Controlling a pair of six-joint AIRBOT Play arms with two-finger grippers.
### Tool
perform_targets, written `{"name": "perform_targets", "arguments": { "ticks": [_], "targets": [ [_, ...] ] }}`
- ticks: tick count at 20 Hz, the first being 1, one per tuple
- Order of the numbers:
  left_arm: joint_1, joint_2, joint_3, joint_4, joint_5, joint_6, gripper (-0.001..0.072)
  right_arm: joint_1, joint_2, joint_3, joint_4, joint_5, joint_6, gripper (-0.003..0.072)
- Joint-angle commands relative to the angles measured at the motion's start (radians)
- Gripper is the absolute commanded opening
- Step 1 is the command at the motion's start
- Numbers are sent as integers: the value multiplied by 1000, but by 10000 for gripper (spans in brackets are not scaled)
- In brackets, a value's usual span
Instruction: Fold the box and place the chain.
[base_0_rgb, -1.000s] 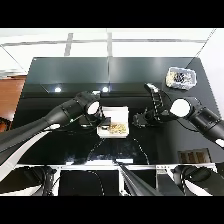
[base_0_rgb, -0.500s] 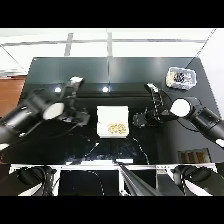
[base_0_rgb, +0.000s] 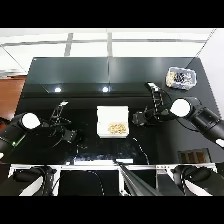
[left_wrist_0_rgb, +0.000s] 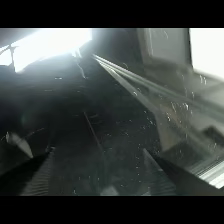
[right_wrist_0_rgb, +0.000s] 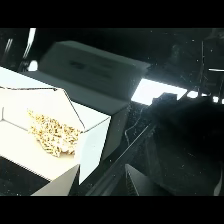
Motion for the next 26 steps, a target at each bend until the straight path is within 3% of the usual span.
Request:
{"name": "perform_targets", "arguments": {
  "ticks": [1,5,8,12,17,26],
  "targets": [
    [3,-27,-37,-79,36,428,717,0,0,0,0,-4,0,347],
    [-84,-27,-37,-123,72,946,716,0,0,0,0,-5,1,347],
    [-166,-35,-24,-127,165,1146,716,0,0,0,0,-4,8,347],
    [-173,-156,45,-349,167,1314,716,0,0,0,0,-9,27,347],
    [-174,-323,125,-409,169,1321,716,-2,0,0,-3,-2,27,347],
    [-181,-370,134,-473,192,1379,716,-2,0,0,0,-2,27,347]
  ]
}}
